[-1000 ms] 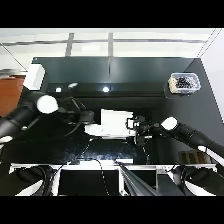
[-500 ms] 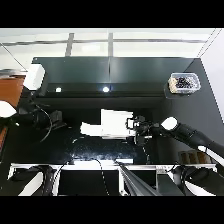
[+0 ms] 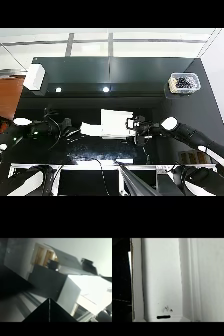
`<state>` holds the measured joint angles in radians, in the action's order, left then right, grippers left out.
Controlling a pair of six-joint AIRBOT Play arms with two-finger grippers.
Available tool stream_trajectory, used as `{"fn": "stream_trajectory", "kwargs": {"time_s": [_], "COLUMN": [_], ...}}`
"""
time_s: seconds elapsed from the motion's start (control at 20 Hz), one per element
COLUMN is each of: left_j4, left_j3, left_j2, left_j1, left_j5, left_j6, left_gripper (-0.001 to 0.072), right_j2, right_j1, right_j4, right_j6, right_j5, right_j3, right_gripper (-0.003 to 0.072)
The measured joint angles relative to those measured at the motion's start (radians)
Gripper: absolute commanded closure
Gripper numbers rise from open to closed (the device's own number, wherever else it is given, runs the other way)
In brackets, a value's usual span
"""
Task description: Fold the box and place the chain.
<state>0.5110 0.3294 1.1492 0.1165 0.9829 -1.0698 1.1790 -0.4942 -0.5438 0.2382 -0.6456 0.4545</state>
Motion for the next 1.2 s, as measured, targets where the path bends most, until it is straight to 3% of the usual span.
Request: {"fn": "stream_trajectory", "kwargs": {"time_s": [0.2,0.5,0.55,0.6,0.65,0.7,1.2], "left_j4": [-0.071,-0.114,-0.113,-0.117,-0.119,-0.121,-0.113], "left_j3": [0.019,0.075,0.084,0.095,0.105,0.116,0.204], "left_j2": [0.092,0.127,0.128,0.129,0.13,0.13,0.093], "left_j1": [-0.079,-0.219,-0.23,-0.24,-0.245,-0.25,-0.29], "left_j5": [-0.019,-0.087,-0.081,-0.065,-0.045,-0.025,0.093], "left_j6": [0.049,0.066,0.066,0.068,0.068,0.063,-0.024], "left_gripper": [0.0683,0.0677,0.061,0.0471,0.025,0.0156,0.0157], "right_j2": [0.0,0.0,0.0,0.0,0.0,0.0,0.0], "right_j1": [0.0,0.0,0.0,0.0,0.0,0.0,0.0], "right_j4": [0.0,0.0,0.0,0.0,0.0,0.0,0.0], "right_j6": [0.0,0.0,0.0,0.0,0.0,0.0,0.0], "right_j5": [0.0,0.0,0.0,0.0,0.0,0.0,0.0], "right_j3": [0.0,0.0,0.0,0.0,0.0,0.0,0.0], "right_gripper": [0.038,0.038,0.038,0.038,0.038,0.0379,0.038]}}
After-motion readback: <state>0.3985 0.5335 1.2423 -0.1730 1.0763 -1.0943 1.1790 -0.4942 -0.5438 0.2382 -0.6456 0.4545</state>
